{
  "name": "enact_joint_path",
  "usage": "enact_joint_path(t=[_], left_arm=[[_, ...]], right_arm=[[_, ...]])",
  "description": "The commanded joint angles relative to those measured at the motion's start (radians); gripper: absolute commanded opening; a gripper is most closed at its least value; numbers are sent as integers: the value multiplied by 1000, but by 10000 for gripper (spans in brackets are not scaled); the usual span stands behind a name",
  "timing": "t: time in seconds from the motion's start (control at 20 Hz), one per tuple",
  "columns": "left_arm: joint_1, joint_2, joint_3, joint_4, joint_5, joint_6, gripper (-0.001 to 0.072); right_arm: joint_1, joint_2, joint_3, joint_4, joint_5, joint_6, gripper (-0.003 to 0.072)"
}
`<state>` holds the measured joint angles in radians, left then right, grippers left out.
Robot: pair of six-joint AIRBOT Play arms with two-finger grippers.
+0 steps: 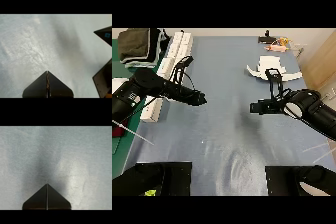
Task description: Fold the box.
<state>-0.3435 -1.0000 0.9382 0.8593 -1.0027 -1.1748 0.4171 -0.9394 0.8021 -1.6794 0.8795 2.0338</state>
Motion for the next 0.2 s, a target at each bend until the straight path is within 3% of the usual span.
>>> enact_joint_path(t=[0.0,0.15], left_arm=[[-6,0,0,0,1,-3,15],[-6,0,0,0,1,-3,15]], right_arm=[[0,0,1,0,-1,0,7],[0,0,1,0,-1,0,7]])
